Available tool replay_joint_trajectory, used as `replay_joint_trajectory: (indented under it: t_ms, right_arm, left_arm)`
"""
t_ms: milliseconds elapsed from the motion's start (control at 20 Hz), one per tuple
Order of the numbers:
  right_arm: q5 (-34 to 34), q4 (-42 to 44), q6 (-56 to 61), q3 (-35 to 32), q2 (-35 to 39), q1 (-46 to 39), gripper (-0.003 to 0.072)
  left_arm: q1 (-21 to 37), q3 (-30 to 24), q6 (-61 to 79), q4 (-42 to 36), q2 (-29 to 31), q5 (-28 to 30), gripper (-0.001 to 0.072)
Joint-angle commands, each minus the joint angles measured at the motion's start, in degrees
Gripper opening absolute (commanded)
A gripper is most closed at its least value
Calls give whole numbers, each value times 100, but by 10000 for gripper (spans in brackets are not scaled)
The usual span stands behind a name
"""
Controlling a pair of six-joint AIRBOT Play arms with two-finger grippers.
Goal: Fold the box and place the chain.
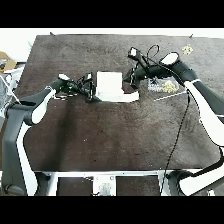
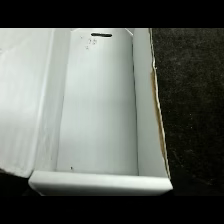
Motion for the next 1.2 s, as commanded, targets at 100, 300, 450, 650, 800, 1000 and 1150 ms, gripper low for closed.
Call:
replay_joint_trajectory:
  t_ms: [100, 300, 450, 650, 800, 1000, 1150]
  right_arm:
    - [74, -1388, -328, -304, -166, 131, 585]
    - [74, -1340, -404, -326, -614, 136, 565]
    - [4, -1001, -627, -326, -697, 136, 560]
    - [-151, -555, -647, -326, -699, 136, 436]
    - [-203, -498, -649, -326, -769, 144, 434]
    - [120, 192, -951, -326, -979, 151, 185]
    - [-26, 616, -1056, -326, -1082, 153, 185]
  left_arm:
    - [4, -2, 2, 0, -2, 2, 392]
    - [4, -2, 2, 0, -2, 2, 392]
    - [4, -2, 2, 0, -2, 2, 392]
    - [4, -2, 2, 0, -2, 2, 392]
    - [4, -2, 2, 0, -2, 2, 391]
    - [4, -2, 2, 0, -2, 2, 392]
    - [4, -2, 2, 0, -2, 2, 392]
